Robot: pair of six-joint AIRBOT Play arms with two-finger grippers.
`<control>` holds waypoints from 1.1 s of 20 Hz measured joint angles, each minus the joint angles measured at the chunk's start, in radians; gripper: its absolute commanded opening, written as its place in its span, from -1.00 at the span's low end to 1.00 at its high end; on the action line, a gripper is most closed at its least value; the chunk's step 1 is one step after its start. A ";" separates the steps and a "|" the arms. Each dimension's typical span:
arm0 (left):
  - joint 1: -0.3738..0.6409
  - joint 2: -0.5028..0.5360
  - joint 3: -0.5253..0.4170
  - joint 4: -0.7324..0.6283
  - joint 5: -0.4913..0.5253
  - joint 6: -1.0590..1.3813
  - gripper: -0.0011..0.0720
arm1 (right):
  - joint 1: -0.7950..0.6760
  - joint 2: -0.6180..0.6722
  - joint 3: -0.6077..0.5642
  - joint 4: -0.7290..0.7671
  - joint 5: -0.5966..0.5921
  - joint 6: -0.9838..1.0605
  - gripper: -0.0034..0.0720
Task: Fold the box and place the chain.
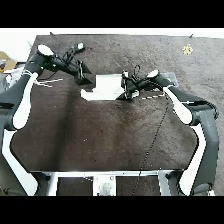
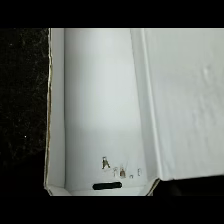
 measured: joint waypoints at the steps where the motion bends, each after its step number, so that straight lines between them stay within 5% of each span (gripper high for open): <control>1: -0.010 0.002 -0.020 0.034 0.011 0.018 0.96 | 0.000 0.000 0.000 0.000 0.000 0.000 0.26; 8: -0.077 0.004 -0.199 0.159 0.229 0.108 0.95 | 0.000 0.000 0.000 0.000 0.000 0.000 0.26; 14: -0.113 0.004 -0.245 0.180 0.316 0.158 0.90 | 0.000 0.000 0.000 0.000 0.000 0.000 0.26; 15: -0.115 0.004 -0.247 0.183 0.321 0.160 0.46 | 0.000 0.000 0.000 0.000 0.000 0.000 0.26; 16: -0.117 0.004 -0.248 0.183 0.322 0.161 0.29 | 0.000 0.000 0.000 0.000 0.000 0.000 0.26; 20: -0.119 0.004 -0.251 0.187 0.320 0.165 0.28 | 0.000 0.000 0.000 0.000 0.000 0.000 0.26; 22: -0.121 0.004 -0.252 0.186 0.301 0.164 -0.28 | 0.000 0.000 0.000 0.000 0.000 0.000 0.26</control>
